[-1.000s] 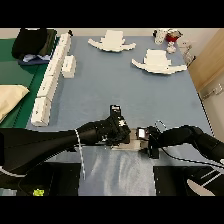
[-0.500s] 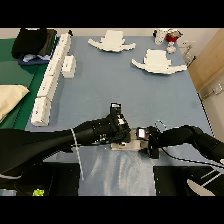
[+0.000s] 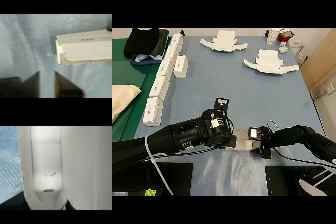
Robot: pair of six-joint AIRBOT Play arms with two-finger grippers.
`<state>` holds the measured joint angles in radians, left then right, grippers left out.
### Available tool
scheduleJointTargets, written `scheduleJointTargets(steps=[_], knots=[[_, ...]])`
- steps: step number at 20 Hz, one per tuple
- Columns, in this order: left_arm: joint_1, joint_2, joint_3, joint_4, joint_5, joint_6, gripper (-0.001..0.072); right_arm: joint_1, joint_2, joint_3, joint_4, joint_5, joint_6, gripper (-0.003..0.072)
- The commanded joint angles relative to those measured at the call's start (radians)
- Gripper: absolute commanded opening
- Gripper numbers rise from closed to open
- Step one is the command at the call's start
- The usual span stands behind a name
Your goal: Fold the box.
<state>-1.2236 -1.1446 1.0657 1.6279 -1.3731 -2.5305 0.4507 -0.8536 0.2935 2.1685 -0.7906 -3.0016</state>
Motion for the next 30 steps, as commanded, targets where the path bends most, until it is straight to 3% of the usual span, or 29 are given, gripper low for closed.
scheduleJointTargets(steps=[1, 4, 6, 11, 13, 17, 20, 22, 26, 30], knots=[[-0.011, 0.011, 0.0, 0.063, -0.016, 0.185, 0.0024, 0.0, 0.0, 0.0, 0.0, 0.0, 0.0, 0.0436], [-0.011, 0.003, -0.003, 0.063, 0.014, 0.457, 0.0013, 0.0, 0.0, 0.0, 0.0, 0.0, 0.0, 0.0436], [0.046, 0.054, -0.048, -0.047, 0.069, 0.669, 0.0011, 0.0, 0.0, 0.0, 0.0, 0.0, 0.0, 0.0436], [0.27, 0.331, -0.33, -0.311, 0.29, 1.451, 0.0019, 0.0, 0.0, 0.0, 0.0, 0.0, 0.0, 0.0436], [0.378, 0.386, -0.432, -0.418, 0.377, 1.693, 0.0698, 0.0, 0.0, 0.0, 0.0, 0.0, 0.0, 0.0436], [0.561, 0.352, -0.573, -0.6, 0.567, 2.005, 0.0695, 0.0, 0.0, 0.0, 0.0, 0.0, 0.0, 0.0436], [0.585, 0.289, -0.645, -0.73, 0.732, 2.298, 0.0694, 0.0, 0.0, 0.0, 0.0, 0.0, 0.0, 0.0436], [0.585, 0.234, -0.677, -0.892, 0.808, 2.518, 0.0694, 0.0, 0.0, 0.0, 0.0, 0.0, 0.0, 0.0436], [0.582, 0.153, -0.681, -1.169, 0.79, 2.792, 0.0694, 0.0, 0.0, 0.0, 0.0, 0.0, 0.0, 0.0435], [0.581, 0.126, -0.681, -1.294, 0.757, 2.87, 0.0695, 0.0, 0.0, 0.0, 0.0, 0.0, 0.0, 0.0435]])
